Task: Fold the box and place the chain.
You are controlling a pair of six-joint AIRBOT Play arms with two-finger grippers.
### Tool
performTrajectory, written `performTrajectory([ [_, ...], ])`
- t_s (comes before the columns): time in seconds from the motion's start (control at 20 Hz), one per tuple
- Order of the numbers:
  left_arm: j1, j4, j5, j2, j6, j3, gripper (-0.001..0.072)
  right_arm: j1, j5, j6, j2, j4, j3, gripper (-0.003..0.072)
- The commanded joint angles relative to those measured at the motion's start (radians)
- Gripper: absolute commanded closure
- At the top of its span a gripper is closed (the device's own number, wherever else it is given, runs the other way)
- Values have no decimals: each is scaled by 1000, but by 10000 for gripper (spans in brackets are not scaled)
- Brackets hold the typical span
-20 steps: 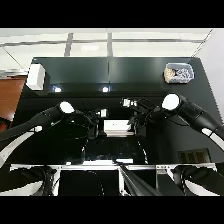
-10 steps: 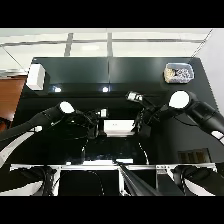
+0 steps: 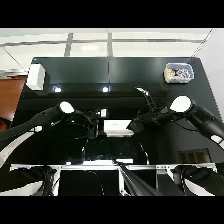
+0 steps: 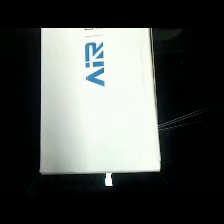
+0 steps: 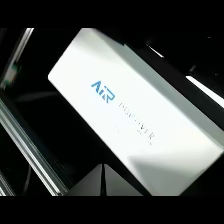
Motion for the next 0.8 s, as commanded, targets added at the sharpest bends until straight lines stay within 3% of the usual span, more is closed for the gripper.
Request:
performTrajectory([
  [0.0,-1,0,0,-1,1,0,263,-1,-65,43,-55,84,-40,673],
  [0.75,0,0,0,-1,1,0,263,-1,-94,46,-99,16,-40,673],
])
